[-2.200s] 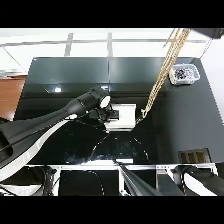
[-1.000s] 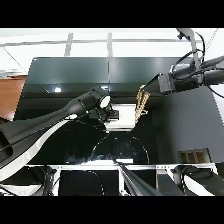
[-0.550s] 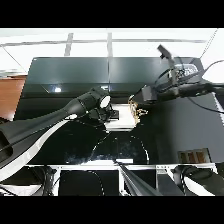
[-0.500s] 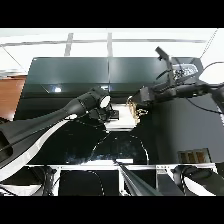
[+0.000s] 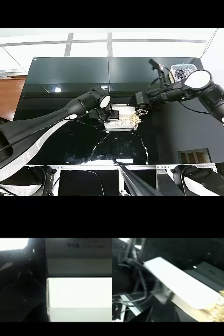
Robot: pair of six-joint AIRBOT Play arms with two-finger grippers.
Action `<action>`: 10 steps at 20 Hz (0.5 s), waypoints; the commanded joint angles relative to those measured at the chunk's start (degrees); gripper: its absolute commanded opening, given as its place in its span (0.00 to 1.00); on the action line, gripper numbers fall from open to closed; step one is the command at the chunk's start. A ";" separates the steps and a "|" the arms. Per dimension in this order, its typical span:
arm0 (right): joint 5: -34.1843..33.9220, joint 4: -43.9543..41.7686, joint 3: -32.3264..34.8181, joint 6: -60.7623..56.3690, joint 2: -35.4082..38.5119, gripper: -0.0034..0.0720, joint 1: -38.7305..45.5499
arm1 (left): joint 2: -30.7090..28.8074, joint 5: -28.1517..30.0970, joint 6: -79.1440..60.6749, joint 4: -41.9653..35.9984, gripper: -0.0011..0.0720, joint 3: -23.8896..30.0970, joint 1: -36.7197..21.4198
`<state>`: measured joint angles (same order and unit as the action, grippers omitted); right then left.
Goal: Fold the box and place the chain.
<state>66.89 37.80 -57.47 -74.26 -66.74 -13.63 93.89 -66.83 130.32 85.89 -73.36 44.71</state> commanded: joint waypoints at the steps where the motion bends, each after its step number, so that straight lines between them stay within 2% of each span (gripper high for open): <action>1: 6.29 2.62 0.13 1.27 1.99 0.47 6.73 | -0.04 0.11 -0.04 0.00 0.05 -0.02 0.00; 3: 7.91 8.24 1.25 5.86 4.90 0.47 11.91 | -0.04 0.09 -0.04 0.00 0.05 -0.02 0.00; 4: 6.67 10.97 3.34 8.79 6.60 0.47 14.43 | -0.04 0.09 -0.04 0.00 0.05 -0.02 0.00; 6: 1.33 12.17 9.97 17.49 8.13 0.47 18.10 | -0.04 0.07 -0.04 -0.02 0.05 -0.02 0.00; 8: -9.90 10.38 18.34 23.69 7.98 0.48 18.36 | -0.04 0.07 -0.02 -0.02 0.05 -0.02 0.00; 9: -15.85 7.65 22.27 27.85 7.82 0.80 17.40 | -0.04 0.07 -0.04 -0.02 0.05 -0.02 0.00; 10: -19.52 5.25 24.92 33.97 7.54 0.99 15.78 | -0.04 0.07 -0.04 -0.02 0.05 -0.02 0.00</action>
<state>60.29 46.46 -41.08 -54.04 -59.59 2.33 93.89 -66.74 130.30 85.86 -73.36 44.71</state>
